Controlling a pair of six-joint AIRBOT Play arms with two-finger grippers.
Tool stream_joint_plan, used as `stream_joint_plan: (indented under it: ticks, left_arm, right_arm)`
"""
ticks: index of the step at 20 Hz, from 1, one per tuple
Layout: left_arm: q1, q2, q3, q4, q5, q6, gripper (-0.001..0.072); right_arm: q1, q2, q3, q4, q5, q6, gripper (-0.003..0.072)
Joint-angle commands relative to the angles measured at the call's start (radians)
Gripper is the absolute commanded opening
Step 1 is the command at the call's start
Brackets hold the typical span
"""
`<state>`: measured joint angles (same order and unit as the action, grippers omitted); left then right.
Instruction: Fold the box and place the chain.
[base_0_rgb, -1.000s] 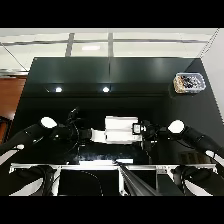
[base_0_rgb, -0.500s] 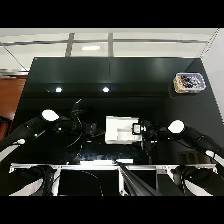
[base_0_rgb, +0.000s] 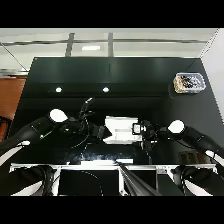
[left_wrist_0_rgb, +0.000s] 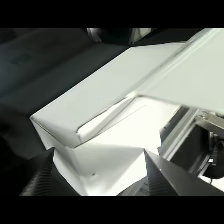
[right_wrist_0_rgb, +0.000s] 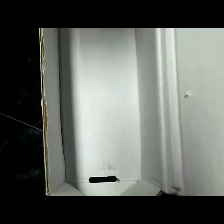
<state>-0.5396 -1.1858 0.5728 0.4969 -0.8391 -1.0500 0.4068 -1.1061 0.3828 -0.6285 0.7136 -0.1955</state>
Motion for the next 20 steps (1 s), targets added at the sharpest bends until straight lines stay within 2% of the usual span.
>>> stream_joint_plan:
  ticks: [1, 2, 3, 7, 10, 13, 16, 18, 20]
  left_arm:
    - [-0.089, -0.001, 0.029, 0.111, 0.078, -0.153, 0.0607]
    - [-0.105, -0.001, 0.045, 0.174, 0.077, -0.226, 0.0536]
    - [-0.118, -0.001, 0.060, 0.231, 0.078, -0.303, 0.0522]
    - [-0.171, -0.010, 0.119, 0.449, 0.082, -0.567, 0.0522]
    - [-0.227, -0.063, 0.173, 0.598, 0.077, -0.746, 0.0522]
    - [-0.259, -0.112, 0.231, 0.682, 0.064, -0.838, 0.0522]
    - [-0.282, -0.154, 0.283, 0.756, -0.019, -0.945, 0.0520]
    - [-0.323, -0.177, 0.329, 0.867, -0.076, -1.059, 0.0512]
    - [-0.360, -0.210, 0.386, 0.984, -0.173, -1.191, 0.0509]
  right_arm:
    - [0.000, 0.000, 0.001, 0.000, 0.000, 0.000, 0.0236]
    - [0.000, 0.000, 0.001, 0.000, 0.000, 0.000, 0.0236]
    - [0.000, 0.000, 0.001, 0.000, 0.000, 0.000, 0.0236]
    - [0.000, 0.000, 0.001, 0.000, 0.000, 0.000, 0.0236]
    - [0.000, 0.000, 0.001, 0.000, 0.000, 0.000, 0.0236]
    - [0.000, 0.000, 0.001, 0.000, 0.000, 0.000, 0.0236]
    - [0.000, 0.000, 0.001, 0.000, 0.000, 0.000, 0.0236]
    - [0.000, 0.000, 0.001, 0.000, 0.000, 0.000, 0.0236]
    - [0.000, 0.000, 0.001, 0.000, 0.000, 0.000, 0.0236]
